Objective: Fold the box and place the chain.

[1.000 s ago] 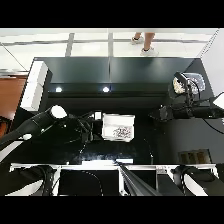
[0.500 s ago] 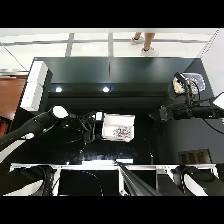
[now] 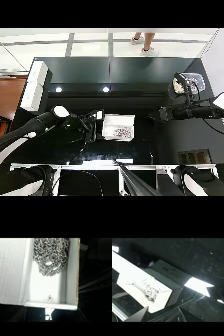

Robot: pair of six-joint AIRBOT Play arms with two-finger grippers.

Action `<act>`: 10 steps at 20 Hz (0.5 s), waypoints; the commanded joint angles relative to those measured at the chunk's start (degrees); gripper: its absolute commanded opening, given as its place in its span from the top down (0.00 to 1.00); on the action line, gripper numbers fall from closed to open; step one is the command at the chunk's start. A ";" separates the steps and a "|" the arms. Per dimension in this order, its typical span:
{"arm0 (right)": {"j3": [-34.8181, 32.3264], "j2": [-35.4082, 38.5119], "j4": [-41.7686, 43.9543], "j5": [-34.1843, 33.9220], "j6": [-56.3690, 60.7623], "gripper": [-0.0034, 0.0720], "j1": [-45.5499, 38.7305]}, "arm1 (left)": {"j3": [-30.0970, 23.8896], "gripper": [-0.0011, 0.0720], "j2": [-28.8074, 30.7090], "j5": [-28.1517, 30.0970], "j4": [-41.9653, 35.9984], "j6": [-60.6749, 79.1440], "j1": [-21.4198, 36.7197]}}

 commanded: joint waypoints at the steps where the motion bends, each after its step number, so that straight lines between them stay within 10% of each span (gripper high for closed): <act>1: -0.04 0.04 0.17 -0.24 0.00 0.37 0.04 | 0.07 0.22 -0.09 -0.57 -0.39 0.81 -0.02; 5: -0.07 0.00 2.29 -4.44 0.96 0.37 3.82 | 0.07 0.32 -0.09 -0.57 -0.37 0.81 -0.02; 7: -0.04 -0.98 0.70 -13.07 5.77 0.10 8.26 | 0.07 0.32 -0.09 -0.55 -0.37 0.81 -0.02; 10: 0.02 -7.13 1.07 -22.23 5.88 0.10 13.49 | 0.07 0.32 -0.09 -0.50 -0.37 0.81 -0.02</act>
